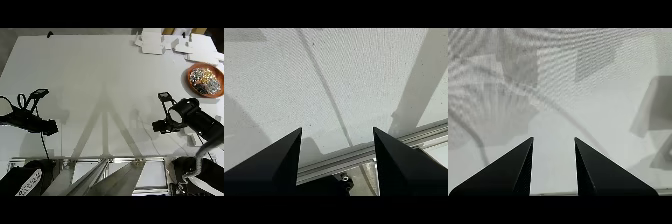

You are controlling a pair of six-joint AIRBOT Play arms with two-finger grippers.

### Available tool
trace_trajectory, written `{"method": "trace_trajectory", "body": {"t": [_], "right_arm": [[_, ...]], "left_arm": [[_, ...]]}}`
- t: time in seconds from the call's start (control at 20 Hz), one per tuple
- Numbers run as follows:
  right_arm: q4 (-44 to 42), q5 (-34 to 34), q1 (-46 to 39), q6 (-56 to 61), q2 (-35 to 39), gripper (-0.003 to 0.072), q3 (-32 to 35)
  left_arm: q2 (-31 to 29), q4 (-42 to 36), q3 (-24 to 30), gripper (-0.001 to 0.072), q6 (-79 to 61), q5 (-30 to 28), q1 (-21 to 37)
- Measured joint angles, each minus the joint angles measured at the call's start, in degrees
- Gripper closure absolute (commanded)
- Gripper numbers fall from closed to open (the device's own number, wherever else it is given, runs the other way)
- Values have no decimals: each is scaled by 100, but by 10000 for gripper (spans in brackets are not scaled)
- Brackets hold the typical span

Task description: Fold the box and place the chain.

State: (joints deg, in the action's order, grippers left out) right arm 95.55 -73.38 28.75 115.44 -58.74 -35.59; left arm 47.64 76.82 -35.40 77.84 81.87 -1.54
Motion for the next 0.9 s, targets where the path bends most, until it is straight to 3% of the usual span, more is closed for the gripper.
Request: {"method": "trace_trajectory", "body": {"t": [0.7, 0.9], "right_arm": [[2, 511, -66, -190, 0, 389, -70], [348, -146, -1169, -1036, 0, 386, -531]], "left_arm": [[0, 0, 0, 213, -2, 0, 0], [0, 0, 2, 213, -2, 0, 0]]}}
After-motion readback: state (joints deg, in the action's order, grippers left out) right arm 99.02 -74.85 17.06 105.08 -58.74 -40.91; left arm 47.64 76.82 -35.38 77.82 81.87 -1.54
